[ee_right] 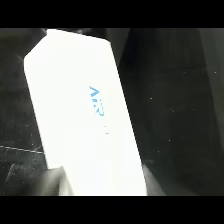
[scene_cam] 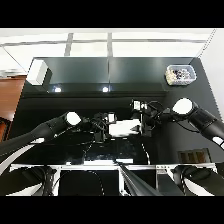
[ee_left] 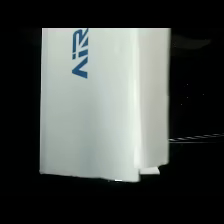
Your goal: Fold the box and place the chain.
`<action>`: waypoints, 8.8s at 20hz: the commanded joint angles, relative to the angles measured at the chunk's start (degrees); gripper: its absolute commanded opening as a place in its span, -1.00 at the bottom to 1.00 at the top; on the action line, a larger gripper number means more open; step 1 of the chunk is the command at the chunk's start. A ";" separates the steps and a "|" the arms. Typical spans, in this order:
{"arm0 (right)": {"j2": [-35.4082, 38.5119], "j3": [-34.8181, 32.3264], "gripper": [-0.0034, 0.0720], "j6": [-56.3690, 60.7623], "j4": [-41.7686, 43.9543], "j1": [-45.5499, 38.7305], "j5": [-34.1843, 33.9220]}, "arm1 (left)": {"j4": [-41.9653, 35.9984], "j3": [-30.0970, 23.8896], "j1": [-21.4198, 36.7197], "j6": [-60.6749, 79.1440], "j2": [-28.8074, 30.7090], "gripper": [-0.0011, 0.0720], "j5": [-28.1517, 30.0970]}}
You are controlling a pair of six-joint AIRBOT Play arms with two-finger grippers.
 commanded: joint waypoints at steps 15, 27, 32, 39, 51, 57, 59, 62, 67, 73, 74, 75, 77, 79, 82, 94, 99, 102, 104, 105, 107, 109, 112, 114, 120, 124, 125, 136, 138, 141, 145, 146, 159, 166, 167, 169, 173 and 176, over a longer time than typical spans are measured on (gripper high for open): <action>0.15 -0.09 -0.57 -0.02 -0.26 0.15 1.36 | 0.04 0.07 -0.02 0.09 -0.02 -0.07 -0.02; 0.13 -0.09 -0.08 2.16 -3.06 0.15 2.38 | 0.07 0.07 0.00 0.11 -0.02 -0.07 0.00; 0.11 -0.39 -0.08 4.24 -3.06 0.15 2.47 | 0.04 0.07 0.00 0.11 -0.02 -0.07 0.00; 0.90 -2.58 -0.08 8.11 -2.64 0.09 3.15 | 0.07 0.07 0.00 0.11 -0.02 -0.06 -0.02; 5.46 -6.64 -0.87 46.49 16.72 -5.25 6.78 | 0.07 0.07 0.00 0.11 -0.02 -0.06 0.00; -1.75 -7.48 -0.87 47.80 18.08 -4.70 -0.87 | 0.04 0.07 0.00 0.11 -0.02 -0.06 -0.02; -4.07 -7.48 -0.87 50.18 14.78 -4.70 -0.44 | 0.04 0.07 0.00 0.11 -0.02 -0.06 -0.02; -4.76 -7.48 -0.87 53.24 9.53 -4.72 -1.75 | 0.04 0.07 0.00 0.11 -0.02 -0.06 -0.02; -4.76 -7.45 -0.87 53.22 8.98 -4.72 -1.62 | 0.02 0.07 0.00 0.09 -0.02 -0.06 -0.04; 0.79 -2.43 -0.87 50.25 8.33 -10.88 10.56 | 0.07 0.07 0.04 0.11 0.02 -0.06 0.00; 2.69 -1.40 -0.87 50.27 7.78 -13.53 12.87 | 0.09 0.07 0.04 0.11 0.13 -0.06 0.00; 4.90 -0.70 -0.87 50.27 7.06 -16.81 14.82 | 0.39 0.07 0.07 0.11 0.48 -0.06 0.02; 9.35 -0.61 -0.87 50.29 5.18 -23.69 17.07 | 2.78 0.17 0.20 -0.11 1.68 -0.05 -0.31; 12.52 -0.61 -0.87 50.34 2.03 -30.08 19.58 | 6.71 0.57 0.76 -0.98 3.58 0.13 -2.49; 14.25 -0.63 -0.87 50.49 -1.60 -37.03 23.26 | 8.92 1.42 1.66 -8.63 7.50 0.96 -3.69; 14.25 -0.68 -0.87 50.45 -2.12 -38.73 20.41 | 1.22 20.65 -4.02 -17.73 -6.08 0.96 -8.00; 14.25 -0.68 -0.87 50.21 -2.23 -38.73 19.26 | 4.92 23.28 -4.83 -20.85 -10.38 0.96 -12.94; 14.25 -0.68 -0.87 50.23 -2.21 -38.73 17.75 | 7.06 23.41 -4.83 -24.15 -10.38 0.96 -14.12; 14.25 -0.68 -0.87 50.23 -2.21 -38.75 17.35 | 7.63 23.41 -4.85 -25.27 -10.38 0.96 -14.21; 14.25 -0.68 -0.87 50.23 -2.21 -38.73 17.42 | 7.67 23.41 -4.85 -25.27 -10.38 0.96 -14.38; 14.25 -0.68 -0.87 50.23 -2.23 -38.73 17.44 | 8.55 23.63 -4.85 -25.29 -10.40 0.96 -15.10; 14.25 -0.68 -0.87 50.23 -2.23 -38.73 17.44 | 9.64 23.78 -4.85 -25.73 -10.38 0.96 -15.50; 14.25 -0.68 -0.87 50.23 -2.21 -38.73 17.44 | 11.72 24.61 -5.07 -26.32 -10.38 0.96 -17.25; 14.25 -0.68 -0.87 50.23 -2.21 -38.73 17.44 | 15.43 25.81 -5.42 -28.85 -10.40 0.96 -18.45; 14.25 -0.68 -0.87 50.25 -2.21 -38.73 17.49 | 22.75 31.32 -8.37 -37.40 -14.19 0.96 -21.53; 14.25 -0.68 -0.87 50.27 -2.21 -38.73 17.84 | 32.20 34.97 -12.31 -40.59 -17.25 0.96 -21.51; 14.25 -0.68 -0.87 50.27 -2.21 -38.73 17.81 | 34.69 35.15 -12.92 -41.70 -17.33 0.96 -21.49; 14.25 -0.68 -0.87 50.31 -2.19 -38.73 17.81 | 53.02 44.72 0.33 -61.99 -9.11 -0.09 -35.95; 14.25 -0.68 -0.87 50.31 -2.19 -38.73 17.81 | 54.55 44.72 10.86 -66.71 -5.18 -0.08 -39.43; 14.25 -0.68 -0.87 50.31 -2.19 -38.73 17.66 | 54.73 44.72 29.59 -76.39 -2.29 -0.09 -44.39; 14.25 -0.68 -0.87 51.15 -2.21 -38.73 17.70 | 53.40 42.69 52.87 -85.48 -2.80 -0.07 -43.58; 14.25 -0.68 -0.87 51.15 -2.21 -38.73 17.64 | 52.19 42.56 56.81 -85.09 -3.54 -0.07 -43.58; 14.23 -0.68 -0.87 53.94 -2.16 -38.73 15.08 | 43.01 42.58 62.84 -64.52 -15.10 -0.07 -28.98; 14.23 -0.68 -0.87 54.23 -2.14 -38.73 14.78 | 42.82 42.58 62.84 -64.39 -18.73 -0.07 -22.99; 14.23 -0.68 -0.87 54.23 -2.14 -38.73 14.78 | 42.14 42.58 62.84 -64.39 -19.32 -0.05 -22.73; 14.23 -0.68 -0.87 54.23 -2.12 -38.73 14.78 | 41.72 42.60 62.55 -64.37 -19.54 0.50 -22.34; 14.23 -0.68 -0.87 54.18 -2.14 -38.73 15.28 | 42.62 51.25 61.42 -67.67 -18.58 0.97 -27.04; 14.23 -0.68 -0.87 54.14 -2.14 -37.27 14.05 | 41.75 63.71 59.89 -79.95 -17.97 0.93 -37.92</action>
